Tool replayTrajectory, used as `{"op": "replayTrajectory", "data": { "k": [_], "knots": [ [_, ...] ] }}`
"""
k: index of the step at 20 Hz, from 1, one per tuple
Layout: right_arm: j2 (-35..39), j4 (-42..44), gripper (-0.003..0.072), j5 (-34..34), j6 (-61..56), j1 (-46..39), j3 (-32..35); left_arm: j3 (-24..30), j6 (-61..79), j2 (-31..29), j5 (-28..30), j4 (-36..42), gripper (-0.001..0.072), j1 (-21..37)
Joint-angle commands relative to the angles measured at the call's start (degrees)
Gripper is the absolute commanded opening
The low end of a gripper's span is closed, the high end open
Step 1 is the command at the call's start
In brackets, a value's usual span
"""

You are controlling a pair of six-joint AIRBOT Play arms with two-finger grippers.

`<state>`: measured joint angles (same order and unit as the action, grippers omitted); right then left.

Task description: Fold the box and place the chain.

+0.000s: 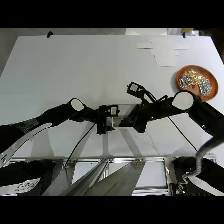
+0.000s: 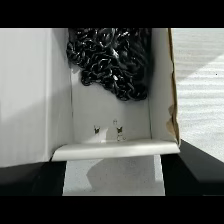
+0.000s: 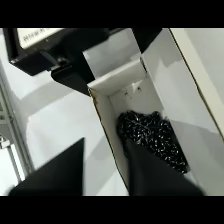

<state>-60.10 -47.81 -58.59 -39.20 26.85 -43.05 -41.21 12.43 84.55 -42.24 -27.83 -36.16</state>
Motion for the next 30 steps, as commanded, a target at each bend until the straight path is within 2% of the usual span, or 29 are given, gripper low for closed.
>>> {"op": "replayTrajectory", "data": {
  "k": [1, 2, 4, 8, 12, 18, 21, 23, 25, 30],
  "knots": [
    [-0.8, -1.0, 0.0049, -4.6, -0.6, -1.0, -5.6, 0.0, 0.0, 0.0, 0.0, 0.0, 0.0209, 0.0],
    [-0.8, -1.7, 0.0019, -5.3, -0.7, -2.5, -9.0, 0.0, 0.0, 0.0, 0.0, 0.0, 0.0209, 0.0],
    [-1.5, -2.3, 0.0018, -4.1, -1.0, -5.9, -14.2, 0.0, 0.0, 0.0, 0.0, 0.0, 0.0209, 0.0],
    [-8.4, -3.0, 0.0018, 1.9, -3.0, -8.0, -15.9, 0.0, 0.0, 0.0, 0.0, 0.0, 0.0209, 0.0],
    [-18.5, -4.2, 0.0018, -3.3, -2.7, -6.3, -15.9, 0.0, 0.0, 0.0, 0.0, 0.0, 0.0209, 0.0],
    [-16.0, -4.5, 0.0023, -8.4, 6.2, -3.1, -15.8, 0.0, 0.0, 0.0, 0.0, 0.0, 0.0209, 0.0],
    [-14.1, -4.9, 0.0136, -9.7, 10.2, -1.1, -14.3, 0.0, 0.0, 0.0, 0.0, 0.0, 0.0209, 0.0],
    [-13.2, -6.1, 0.0177, -9.8, 12.5, 0.5, -12.5, 0.0, 0.0, 0.0, 0.0, 0.0, 0.0209, 0.0],
    [-12.3, -7.9, 0.0186, -9.8, 14.8, 2.0, -10.9, 0.0, 0.0, 0.0, 0.0, 0.0, 0.0209, 0.0],
    [-11.8, -7.9, 0.0264, -9.4, 15.8, 2.7, -10.4, 0.0, 0.0, 0.0, 0.0, 0.0, 0.0209, 0.0]
  ]
}}
